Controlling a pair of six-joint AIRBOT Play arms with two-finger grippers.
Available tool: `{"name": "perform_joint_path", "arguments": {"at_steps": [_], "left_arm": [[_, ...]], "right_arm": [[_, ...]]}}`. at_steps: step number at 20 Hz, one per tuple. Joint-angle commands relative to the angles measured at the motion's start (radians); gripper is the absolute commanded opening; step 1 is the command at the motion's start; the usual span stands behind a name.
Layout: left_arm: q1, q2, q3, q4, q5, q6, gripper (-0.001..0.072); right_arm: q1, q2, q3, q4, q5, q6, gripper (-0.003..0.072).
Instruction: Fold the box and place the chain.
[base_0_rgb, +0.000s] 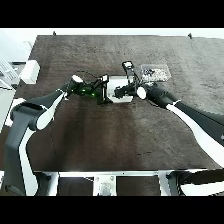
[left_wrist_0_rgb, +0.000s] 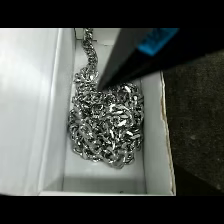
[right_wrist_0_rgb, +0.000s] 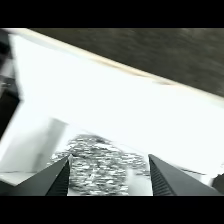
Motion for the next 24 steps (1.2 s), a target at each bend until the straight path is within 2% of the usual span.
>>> {"name": "perform_joint_path", "arguments": {"at_steps": [1,4,7,9,11,14,17,21,23,24], "left_arm": [[0.000,0.000,0.000,0.000,0.000,0.000,0.0349],[0.000,0.000,0.000,0.000,0.000,0.000,0.0349],[0.000,0.000,0.000,0.000,0.000,0.000,0.0349],[0.000,0.000,0.000,0.000,0.000,0.000,0.0348],[0.000,0.000,0.000,0.000,0.000,0.000,0.0349],[0.000,0.000,0.000,0.000,0.000,0.000,0.0348],[0.000,0.000,0.000,0.000,0.000,0.000,0.0349],[0.000,0.000,0.000,0.000,0.000,0.000,0.0349],[0.000,0.000,0.000,0.000,0.000,0.000,0.0348],[0.000,0.000,0.000,0.000,0.000,0.000,0.0349]], "right_arm": [[-0.073,0.028,0.000,-0.024,0.050,0.002,0.0571],[-0.186,0.032,0.001,-0.020,0.052,0.003,0.0571],[-0.294,-0.017,0.020,0.027,0.031,-0.027,0.0572],[-0.341,-0.085,0.077,0.196,0.038,-0.188,0.0571],[-0.368,-0.167,0.159,0.378,0.094,-0.355,0.0571],[-0.385,-0.281,0.282,0.441,0.164,-0.418,0.0571],[-0.388,-0.332,0.335,0.503,0.183,-0.487,0.0556],[-0.398,-0.335,0.335,0.568,0.220,-0.554,0.0390],[-0.399,-0.351,0.334,0.568,0.234,-0.557,0.0121],[-0.399,-0.361,0.332,0.564,0.232,-0.559,0.0029]]}}
